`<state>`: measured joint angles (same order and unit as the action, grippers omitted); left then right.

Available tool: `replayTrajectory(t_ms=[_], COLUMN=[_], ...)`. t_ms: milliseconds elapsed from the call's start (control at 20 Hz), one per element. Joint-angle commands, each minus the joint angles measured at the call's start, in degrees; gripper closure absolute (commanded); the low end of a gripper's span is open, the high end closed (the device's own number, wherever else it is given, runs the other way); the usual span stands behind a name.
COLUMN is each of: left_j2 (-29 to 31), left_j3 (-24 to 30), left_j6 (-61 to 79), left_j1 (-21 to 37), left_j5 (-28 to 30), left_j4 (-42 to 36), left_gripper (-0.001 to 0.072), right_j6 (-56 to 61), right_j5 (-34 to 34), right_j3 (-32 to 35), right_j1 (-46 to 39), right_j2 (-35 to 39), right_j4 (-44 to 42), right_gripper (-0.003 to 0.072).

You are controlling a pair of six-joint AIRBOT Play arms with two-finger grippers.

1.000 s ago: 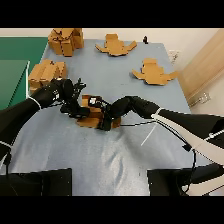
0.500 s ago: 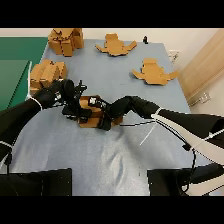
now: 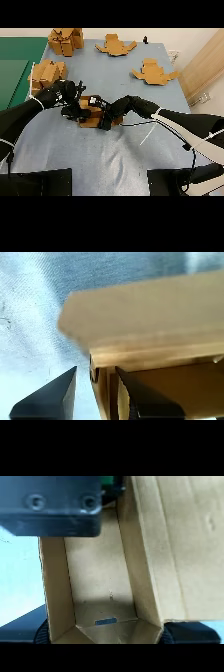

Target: Fold the box.

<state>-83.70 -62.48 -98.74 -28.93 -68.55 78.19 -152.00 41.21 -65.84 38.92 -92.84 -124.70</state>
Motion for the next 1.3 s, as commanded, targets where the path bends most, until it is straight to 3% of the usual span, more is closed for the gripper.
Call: replayTrajectory(t_ms=[0,150,200,250,700,800,1000,1200,1250], left_j2=[-1.8,-3.5,-3.4,-3.4,-3.3,-3.2,-2.8,0.7,2.0], left_j3=[-0.1,-0.5,-0.7,-1.1,-3.6,-3.6,-3.6,-3.6,-3.6], left_j6=[-0.3,-0.3,0.3,1.6,2.1,2.0,2.7,3.0,3.8], left_j1=[0.0,0.0,0.0,0.0,-1.4,-1.3,-1.3,-1.2,-0.8], left_j5=[0.6,0.8,0.9,0.9,-0.6,-1.5,-4.0,-3.0,-3.0], left_j4=[0.5,0.5,0.4,0.0,0.2,0.5,0.5,3.7,4.2], left_gripper=[0.0357,0.0386,0.0632,0.0693,0.0687,0.0264,0.0257,0.0256,0.0177], right_j6=[0.0,0.0,0.0,0.0,0.0,0.0,0.0,0.0,0.0], right_j5=[0.0,0.0,0.0,0.0,0.0,0.0,0.0,0.0,0.0], right_j3=[0.0,0.0,0.0,0.0,0.0,0.0,0.0,0.0,0.0], right_j1=[0.0,0.0,0.0,0.0,0.0,0.0,0.0,0.0,0.0], right_j2=[0.0,0.0,0.0,0.0,0.0,0.0,0.0,0.0,0.0], right_j4=[0.0,0.0,0.0,0.0,0.4,0.5,0.6,1.0,1.1], right_gripper=[-0.0014,-0.0014,-0.0014,-0.0014,-0.0014,-0.0014,-0.0014,-0.0014,-0.0014])
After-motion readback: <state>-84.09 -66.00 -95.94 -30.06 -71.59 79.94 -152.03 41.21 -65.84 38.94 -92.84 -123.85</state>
